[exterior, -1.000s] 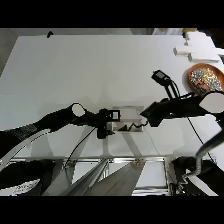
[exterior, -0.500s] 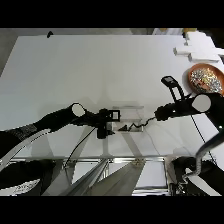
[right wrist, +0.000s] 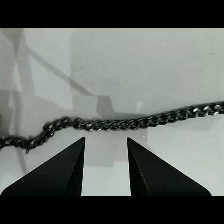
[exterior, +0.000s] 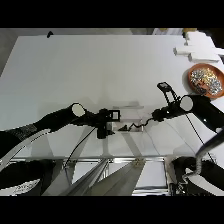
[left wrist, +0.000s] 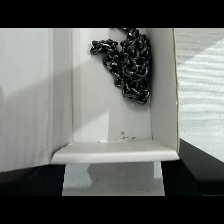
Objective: Fold the box and place the chain.
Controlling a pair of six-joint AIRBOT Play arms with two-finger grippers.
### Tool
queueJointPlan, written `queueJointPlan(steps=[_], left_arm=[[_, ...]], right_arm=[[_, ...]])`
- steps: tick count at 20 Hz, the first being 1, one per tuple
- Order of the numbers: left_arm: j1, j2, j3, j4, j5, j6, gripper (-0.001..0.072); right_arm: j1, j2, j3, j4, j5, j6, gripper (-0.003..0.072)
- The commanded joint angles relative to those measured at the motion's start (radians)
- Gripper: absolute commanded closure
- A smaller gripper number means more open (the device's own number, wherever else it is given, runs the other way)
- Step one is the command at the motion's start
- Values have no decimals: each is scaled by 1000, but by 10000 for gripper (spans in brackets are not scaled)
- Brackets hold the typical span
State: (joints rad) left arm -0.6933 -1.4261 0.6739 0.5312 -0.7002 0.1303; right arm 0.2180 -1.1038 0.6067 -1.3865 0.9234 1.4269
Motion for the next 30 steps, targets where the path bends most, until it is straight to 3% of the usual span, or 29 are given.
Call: queueJointPlan(steps=[1, 5, 18, 22, 23, 30], left_arm=[[0, 0, 0, 0, 0, 0, 530], [0, 0, 0, 0, 0, 0, 530], [0, 0, 0, 0, 0, 0, 530], [0, 0, 0, 0, 0, 0, 530], [0, 0, 0, 0, 0, 0, 530], [0, 0, 0, 0, 0, 0, 530]], right_arm=[[1, -12, -2, -59, -27, 69, 396], [1, -12, -2, -66, -49, 81, 429], [0, -77, -2, -132, -54, 148, 431], [0, -76, -2, -131, -51, 147, 573], [0, -69, -2, -131, -47, 147, 669], [0, 154, -2, -128, 44, 143, 668]])
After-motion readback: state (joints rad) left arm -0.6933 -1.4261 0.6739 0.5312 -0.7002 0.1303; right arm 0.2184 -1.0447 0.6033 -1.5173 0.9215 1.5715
